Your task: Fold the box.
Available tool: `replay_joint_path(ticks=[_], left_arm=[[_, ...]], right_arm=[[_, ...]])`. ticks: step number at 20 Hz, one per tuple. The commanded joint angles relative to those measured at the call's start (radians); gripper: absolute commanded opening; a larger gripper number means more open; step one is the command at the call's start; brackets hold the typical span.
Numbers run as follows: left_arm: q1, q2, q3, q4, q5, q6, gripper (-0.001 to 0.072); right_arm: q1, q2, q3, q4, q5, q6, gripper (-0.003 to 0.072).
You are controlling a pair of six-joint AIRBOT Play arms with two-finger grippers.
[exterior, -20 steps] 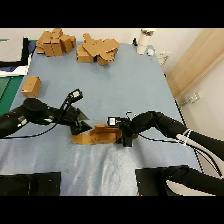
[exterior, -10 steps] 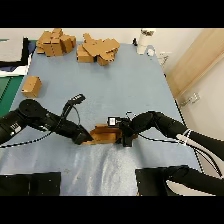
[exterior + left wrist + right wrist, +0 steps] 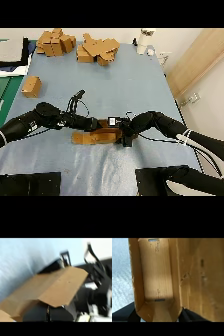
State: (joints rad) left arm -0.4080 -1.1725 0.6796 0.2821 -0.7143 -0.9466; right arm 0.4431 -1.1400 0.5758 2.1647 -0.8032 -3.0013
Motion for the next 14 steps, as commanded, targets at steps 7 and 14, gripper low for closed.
replay_joint_path(ticks=[7,14], left_arm=[[-0.002,-0.077,0.001,-0.013,0.132,-0.003,0.001],[-0.002,-0.098,0.001,0.016,0.137,-0.005,0.001]], right_arm=[[0.0,0.0,0.0,0.0,0.0,0.0,0.0599],[0.0,0.0,-0.001,0.0,0.0,0.0,0.0599]])
